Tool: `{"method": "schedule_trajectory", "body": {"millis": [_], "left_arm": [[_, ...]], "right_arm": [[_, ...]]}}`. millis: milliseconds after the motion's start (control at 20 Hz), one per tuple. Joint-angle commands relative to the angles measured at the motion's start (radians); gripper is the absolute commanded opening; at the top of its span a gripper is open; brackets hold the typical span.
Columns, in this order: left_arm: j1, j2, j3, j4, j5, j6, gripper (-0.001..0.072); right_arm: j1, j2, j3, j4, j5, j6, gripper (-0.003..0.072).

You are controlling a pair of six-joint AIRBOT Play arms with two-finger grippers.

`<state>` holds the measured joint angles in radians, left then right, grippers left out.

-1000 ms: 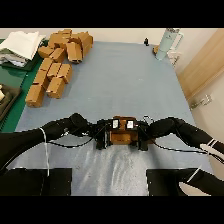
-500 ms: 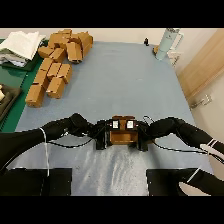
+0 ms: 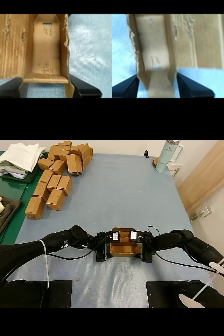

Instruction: Fold the box.

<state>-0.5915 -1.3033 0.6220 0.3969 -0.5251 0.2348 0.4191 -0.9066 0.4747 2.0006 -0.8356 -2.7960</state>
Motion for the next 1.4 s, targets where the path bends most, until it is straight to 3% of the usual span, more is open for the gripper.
{"method": "schedule_trajectory", "body": {"millis": [0,150,300,500,800,1050,1100,1150,1200,1350], "left_arm": [[-0.001,0.0,0.0,0.0,0.0,0.0,0.0597],[0.0,0.0,0.0,0.0,0.0,0.0,0.0597],[0.0,0.0,0.0,0.0,0.0,0.0,0.0598],[0.0,0.0,0.0,0.0,0.0,0.0,0.0597],[0.0,0.0,0.0,0.0,0.0,0.0,0.0598],[0.0,0.0,0.0,0.0,0.0,0.0,0.0597],[0.0,0.0,0.0,0.0,0.0,0.0,0.0597],[0.0,0.0,0.0,0.0,0.0,0.0,0.0598],[0.0,0.0,0.0,0.0,0.0,0.0,0.0597],[0.0,0.0,0.0,0.0,0.0,0.0,0.0597]], "right_arm": [[0.0,0.095,0.001,-0.127,-0.084,0.134,0.072],[0.0,0.214,0.001,-0.119,-0.227,0.234,0.072],[0.0,0.316,0.0,-0.008,-0.328,0.537,0.0712],[0.002,0.353,-0.005,0.097,-0.334,0.927,0.0683],[0.001,0.312,-0.008,0.199,-0.242,1.121,0.0686],[0.048,0.22,0.002,0.277,-0.198,1.15,0.0684],[0.055,0.192,0.01,0.286,-0.17,1.167,0.0632],[0.055,0.157,0.032,0.287,-0.154,1.169,0.0425],[0.055,0.113,0.065,0.286,-0.121,1.168,0.0271],[0.054,-0.039,0.212,0.256,-0.051,1.155,0.0295]]}}
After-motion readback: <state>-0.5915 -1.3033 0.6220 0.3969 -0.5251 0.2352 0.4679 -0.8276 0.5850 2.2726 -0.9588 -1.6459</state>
